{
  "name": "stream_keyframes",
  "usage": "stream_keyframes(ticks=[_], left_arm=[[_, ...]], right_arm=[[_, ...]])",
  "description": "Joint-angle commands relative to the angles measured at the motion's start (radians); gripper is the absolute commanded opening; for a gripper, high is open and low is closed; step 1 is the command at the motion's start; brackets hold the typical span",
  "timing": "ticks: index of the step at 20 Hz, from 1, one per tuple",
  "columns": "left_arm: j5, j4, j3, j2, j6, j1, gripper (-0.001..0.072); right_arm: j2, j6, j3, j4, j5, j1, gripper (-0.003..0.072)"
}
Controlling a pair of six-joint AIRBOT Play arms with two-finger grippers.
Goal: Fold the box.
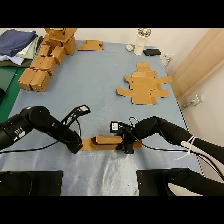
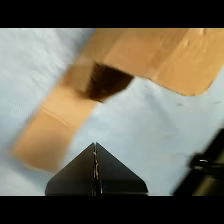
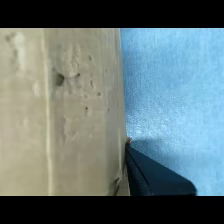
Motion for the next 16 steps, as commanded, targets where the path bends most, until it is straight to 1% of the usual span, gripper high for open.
stream_keyframes(ticks=[1,3,5,8,10,11,13,16], left_arm=[[-0.034,-0.259,-0.115,0.006,-0.205,-0.063,0.0010],[0.123,-0.446,-0.187,0.006,-0.200,-0.123,0.0010],[0.295,-0.622,-0.228,0.006,-0.139,-0.182,0.0010],[0.483,-0.811,-0.234,0.006,-0.027,-0.236,0.0010],[0.605,-0.925,-0.234,0.006,0.079,-0.245,0.0010],[0.665,-0.959,-0.234,0.006,0.114,-0.246,0.0010],[0.769,-0.972,-0.233,0.006,0.126,-0.246,0.0010],[0.883,-0.971,-0.217,0.006,0.142,-0.246,0.0010]], right_arm=[[0.001,0.000,-0.002,0.000,-0.010,0.001,0.0461],[0.001,0.000,-0.002,0.000,-0.010,0.001,0.0461],[0.001,0.000,-0.002,0.000,-0.013,0.001,0.0461],[0.001,0.000,-0.002,0.000,-0.014,0.001,0.0461],[0.001,0.000,-0.002,0.000,-0.014,0.001,0.0461],[0.001,0.000,-0.002,0.000,-0.014,0.001,0.0461],[0.001,0.000,-0.002,0.000,-0.018,0.001,0.0461],[0.001,0.000,-0.001,0.000,-0.018,0.001,0.0461]])
